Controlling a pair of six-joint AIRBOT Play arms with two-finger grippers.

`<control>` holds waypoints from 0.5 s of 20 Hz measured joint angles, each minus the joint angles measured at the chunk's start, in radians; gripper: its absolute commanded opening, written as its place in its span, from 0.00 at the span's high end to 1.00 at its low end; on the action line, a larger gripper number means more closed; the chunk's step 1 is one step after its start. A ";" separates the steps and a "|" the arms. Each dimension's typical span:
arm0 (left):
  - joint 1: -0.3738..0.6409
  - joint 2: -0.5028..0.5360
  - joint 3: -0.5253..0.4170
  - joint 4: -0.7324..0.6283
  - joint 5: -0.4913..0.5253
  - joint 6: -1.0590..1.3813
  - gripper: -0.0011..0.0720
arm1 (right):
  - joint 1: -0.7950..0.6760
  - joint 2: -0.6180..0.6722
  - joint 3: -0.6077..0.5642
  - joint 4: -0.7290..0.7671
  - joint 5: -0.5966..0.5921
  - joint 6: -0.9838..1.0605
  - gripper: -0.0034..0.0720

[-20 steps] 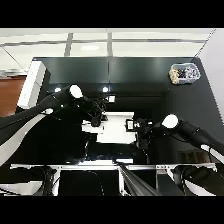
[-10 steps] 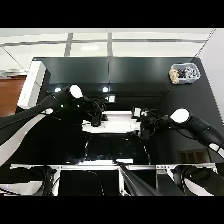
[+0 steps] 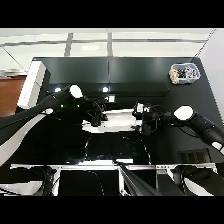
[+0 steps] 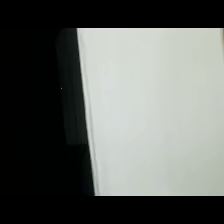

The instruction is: Fold the box and place the chain.

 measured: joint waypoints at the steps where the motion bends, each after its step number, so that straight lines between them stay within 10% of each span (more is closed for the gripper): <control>1: 0.000 0.000 0.000 0.000 0.000 0.000 0.95 | -0.007 0.000 0.003 0.002 -0.001 -0.002 0.01; 10: 0.000 0.000 0.000 0.000 -0.001 0.000 0.95 | -0.015 -0.035 -0.001 0.005 0.055 -0.024 0.01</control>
